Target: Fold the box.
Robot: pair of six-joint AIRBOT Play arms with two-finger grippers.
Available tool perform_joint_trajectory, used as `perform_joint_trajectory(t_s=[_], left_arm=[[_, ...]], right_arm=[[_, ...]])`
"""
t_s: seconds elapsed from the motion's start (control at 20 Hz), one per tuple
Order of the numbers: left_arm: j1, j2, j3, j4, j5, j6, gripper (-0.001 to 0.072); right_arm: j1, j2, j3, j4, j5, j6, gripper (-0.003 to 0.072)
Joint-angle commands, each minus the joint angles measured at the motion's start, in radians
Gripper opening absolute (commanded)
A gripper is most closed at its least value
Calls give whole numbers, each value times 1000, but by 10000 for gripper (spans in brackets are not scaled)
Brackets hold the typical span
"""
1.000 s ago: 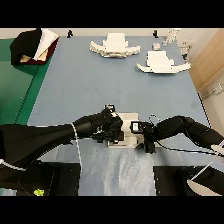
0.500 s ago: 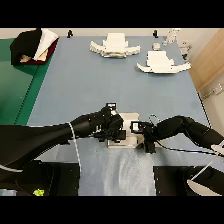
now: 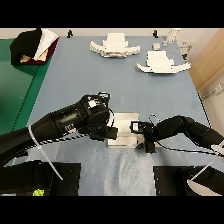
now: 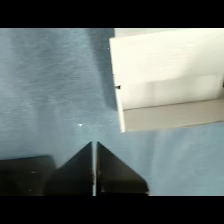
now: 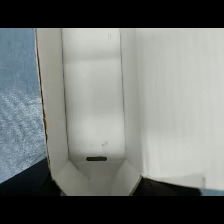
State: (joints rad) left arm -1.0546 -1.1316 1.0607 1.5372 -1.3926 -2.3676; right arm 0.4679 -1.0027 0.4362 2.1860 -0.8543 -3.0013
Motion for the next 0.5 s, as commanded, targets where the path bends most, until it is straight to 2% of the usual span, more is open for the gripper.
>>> perform_joint_trajectory(t_s=[0.0,0.25,0.45], left_arm=[[2,29,2,27,-12,93,12],[2,11,2,31,227,185,12],[2,-11,-6,31,334,452,12]], right_arm=[[0,0,1,0,0,0,503],[0,0,1,0,0,0,503],[0,0,1,0,0,0,503]])
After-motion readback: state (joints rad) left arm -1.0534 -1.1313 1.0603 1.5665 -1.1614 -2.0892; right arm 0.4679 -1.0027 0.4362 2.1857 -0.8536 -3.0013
